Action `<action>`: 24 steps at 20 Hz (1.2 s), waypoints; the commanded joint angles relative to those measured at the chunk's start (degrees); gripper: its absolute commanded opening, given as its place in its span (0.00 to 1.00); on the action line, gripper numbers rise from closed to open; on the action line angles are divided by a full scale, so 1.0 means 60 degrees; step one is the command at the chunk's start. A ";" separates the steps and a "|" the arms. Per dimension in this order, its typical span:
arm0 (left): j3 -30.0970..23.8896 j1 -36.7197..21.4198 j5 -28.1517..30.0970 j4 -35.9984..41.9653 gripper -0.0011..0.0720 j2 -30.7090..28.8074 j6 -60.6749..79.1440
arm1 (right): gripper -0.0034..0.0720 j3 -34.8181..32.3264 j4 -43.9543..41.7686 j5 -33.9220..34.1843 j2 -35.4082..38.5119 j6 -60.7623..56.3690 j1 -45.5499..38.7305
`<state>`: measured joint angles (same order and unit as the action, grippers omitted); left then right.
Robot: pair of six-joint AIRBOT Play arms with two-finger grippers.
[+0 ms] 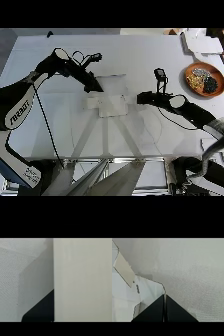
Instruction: Fold the box and place the chain.
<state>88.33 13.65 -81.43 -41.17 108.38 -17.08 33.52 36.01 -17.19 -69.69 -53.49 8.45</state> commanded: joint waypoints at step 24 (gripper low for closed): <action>-0.3472 0.0193 0.0492 -0.0947 0.02 -0.3271 0.1570 | 0.90 0.0372 0.2259 0.0987 0.4138 -0.0146 -0.0004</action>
<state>69.23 12.36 -81.78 -41.74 87.59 -11.55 35.68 48.49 -11.38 -45.50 -54.37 8.45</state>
